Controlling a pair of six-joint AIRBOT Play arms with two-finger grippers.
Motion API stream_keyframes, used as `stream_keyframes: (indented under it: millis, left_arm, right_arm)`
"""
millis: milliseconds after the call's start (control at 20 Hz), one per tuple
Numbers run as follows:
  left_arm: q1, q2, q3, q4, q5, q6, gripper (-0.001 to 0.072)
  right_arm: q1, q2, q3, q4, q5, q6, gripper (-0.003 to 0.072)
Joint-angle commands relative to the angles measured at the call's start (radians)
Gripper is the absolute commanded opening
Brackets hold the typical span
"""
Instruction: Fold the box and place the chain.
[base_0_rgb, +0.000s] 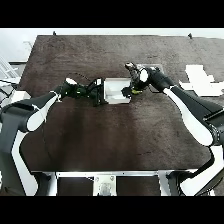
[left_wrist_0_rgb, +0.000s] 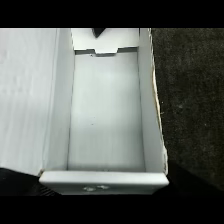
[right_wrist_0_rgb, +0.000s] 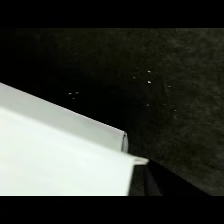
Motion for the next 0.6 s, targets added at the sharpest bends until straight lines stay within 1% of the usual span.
stream_keyframes:
  millis: [0, 200, 300, 400, 500, 550]
  left_arm:
    - [-0.001, 0.0, 0.0, 0.0, 0.0, 0.0, 0.0544]
    - [-0.001, 0.0, 0.0, 0.0, 0.0, 0.0, 0.0544]
    - [-0.001, 0.0, 0.0, 0.0, 0.001, 0.0, 0.0544]
    - [-0.001, 0.0, 0.0, 0.0, 0.0, 0.0, 0.0544]
    - [-0.001, 0.0, 0.0, 0.0, 0.0, 0.0, 0.0544]
    - [-0.001, 0.0, 0.0, 0.0, 0.0, 0.0, 0.0544]
  right_arm:
    - [0.005, -0.005, 0.005, -0.065, 0.006, 0.069, 0.0451]
    - [0.019, -0.014, 0.005, -0.066, 0.01, 0.106, 0.0445]
    - [0.027, -0.023, 0.013, -0.076, 0.05, 0.117, 0.0445]
    - [0.032, -0.026, 0.018, -0.113, 0.081, 0.156, 0.041]
    - [0.032, -0.027, 0.02, -0.121, 0.082, 0.193, 0.0363]
    - [0.032, -0.027, 0.023, -0.121, 0.082, 0.206, 0.0356]
